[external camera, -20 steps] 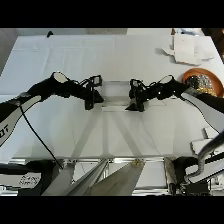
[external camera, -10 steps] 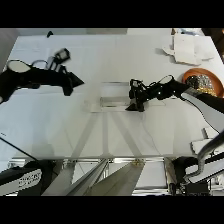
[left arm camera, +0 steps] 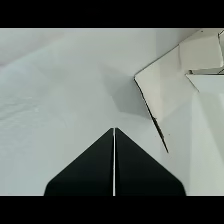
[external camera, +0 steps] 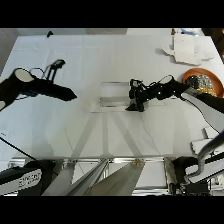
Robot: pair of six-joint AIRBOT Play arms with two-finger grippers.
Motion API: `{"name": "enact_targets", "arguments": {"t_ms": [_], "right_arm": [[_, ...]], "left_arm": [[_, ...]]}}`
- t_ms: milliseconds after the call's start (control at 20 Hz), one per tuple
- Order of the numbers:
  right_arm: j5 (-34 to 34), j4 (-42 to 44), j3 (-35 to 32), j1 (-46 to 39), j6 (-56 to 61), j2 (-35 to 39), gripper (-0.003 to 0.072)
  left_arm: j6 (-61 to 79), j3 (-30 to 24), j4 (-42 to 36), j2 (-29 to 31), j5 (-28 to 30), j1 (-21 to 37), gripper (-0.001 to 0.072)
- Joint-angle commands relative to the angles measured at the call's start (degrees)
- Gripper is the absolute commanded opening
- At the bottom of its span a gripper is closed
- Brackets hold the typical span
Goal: Fold the box and place the chain.
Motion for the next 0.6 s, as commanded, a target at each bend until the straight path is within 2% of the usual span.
{"name": "enact_targets", "arguments": {"t_ms": [0,250,550], "right_arm": [[0.0,0.0,0.04,0.0,0.02,-0.02,0.0518],[0.0,0.0,0.04,-0.02,0.02,-0.02,0.0518],[0.0,0.0,0.04,0.0,0.02,-0.02,0.0518]], "left_arm": [[-4.68,-2.36,-1.44,-2.12,2.56,-3.82,0.0005],[-6.4,-2.36,-2.71,-5.46,3.96,-7.28,0.0005],[-6.43,-2.38,-3.85,-5.62,8.83,-10.49,0.0005]]}}
